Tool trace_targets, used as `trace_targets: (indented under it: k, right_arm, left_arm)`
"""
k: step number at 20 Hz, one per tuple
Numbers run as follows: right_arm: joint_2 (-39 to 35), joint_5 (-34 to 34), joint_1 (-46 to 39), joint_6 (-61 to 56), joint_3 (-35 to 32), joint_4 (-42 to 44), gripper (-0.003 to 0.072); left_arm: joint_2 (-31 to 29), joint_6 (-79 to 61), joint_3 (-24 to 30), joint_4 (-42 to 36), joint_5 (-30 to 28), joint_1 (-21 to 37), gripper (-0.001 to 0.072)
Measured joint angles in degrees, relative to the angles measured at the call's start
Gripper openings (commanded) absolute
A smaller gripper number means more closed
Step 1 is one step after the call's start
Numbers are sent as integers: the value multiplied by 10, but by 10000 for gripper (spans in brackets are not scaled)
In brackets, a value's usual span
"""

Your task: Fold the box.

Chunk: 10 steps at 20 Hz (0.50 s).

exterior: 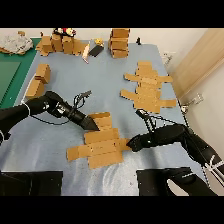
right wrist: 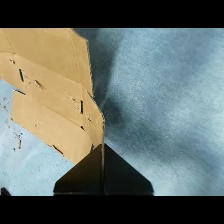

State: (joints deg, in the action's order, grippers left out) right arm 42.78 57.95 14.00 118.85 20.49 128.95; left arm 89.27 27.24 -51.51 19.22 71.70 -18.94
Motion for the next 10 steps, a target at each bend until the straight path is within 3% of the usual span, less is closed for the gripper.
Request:
trace_targets:
  k: [7,8,10]
  right_arm:
    - [0,0,0,-3,0,-4,4]
    - [0,0,0,-3,0,-5,3]
    - [0,0,0,-3,0,-7,3]
  left_arm:
    - [16,-31,0,-43,5,0,212]
    - [18,-33,0,-45,7,0,28]
    - [21,-38,0,-45,10,0,11]
